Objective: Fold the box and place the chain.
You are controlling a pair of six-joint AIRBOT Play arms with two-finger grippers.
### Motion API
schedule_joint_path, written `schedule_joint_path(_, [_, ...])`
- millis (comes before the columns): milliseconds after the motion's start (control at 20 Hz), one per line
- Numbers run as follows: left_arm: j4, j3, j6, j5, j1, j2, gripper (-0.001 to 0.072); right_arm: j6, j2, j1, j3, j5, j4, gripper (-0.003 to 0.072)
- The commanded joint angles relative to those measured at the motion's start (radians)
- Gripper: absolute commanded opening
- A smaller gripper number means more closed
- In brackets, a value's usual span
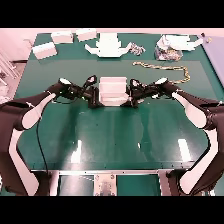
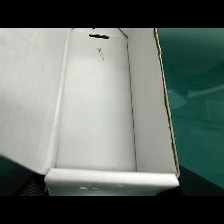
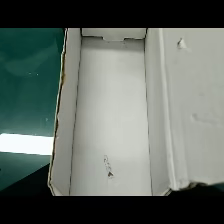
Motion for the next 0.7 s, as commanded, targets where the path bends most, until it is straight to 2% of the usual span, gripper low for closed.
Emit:
schedule_joint_path(0, [-0.002,0.000,-0.016,0.008,-0.001,-0.001,0.0714,0.000,0.001,0.000,0.000,-0.001,0.000,0.0554])
schedule_joint_path(100, [-0.002,0.000,-0.018,0.011,-0.001,-0.001,0.0707,0.000,0.001,0.000,0.000,-0.001,0.001,0.0554])
schedule_joint_path(200, [-0.002,0.000,-0.035,0.008,-0.001,-0.001,0.0484,0.000,0.001,0.000,0.000,-0.001,0.001,0.0554])
schedule_joint_path(650, [-0.009,0.000,-0.034,0.014,0.000,-0.001,0.0488,0.000,0.001,0.000,0.000,-0.001,0.001,0.0554])
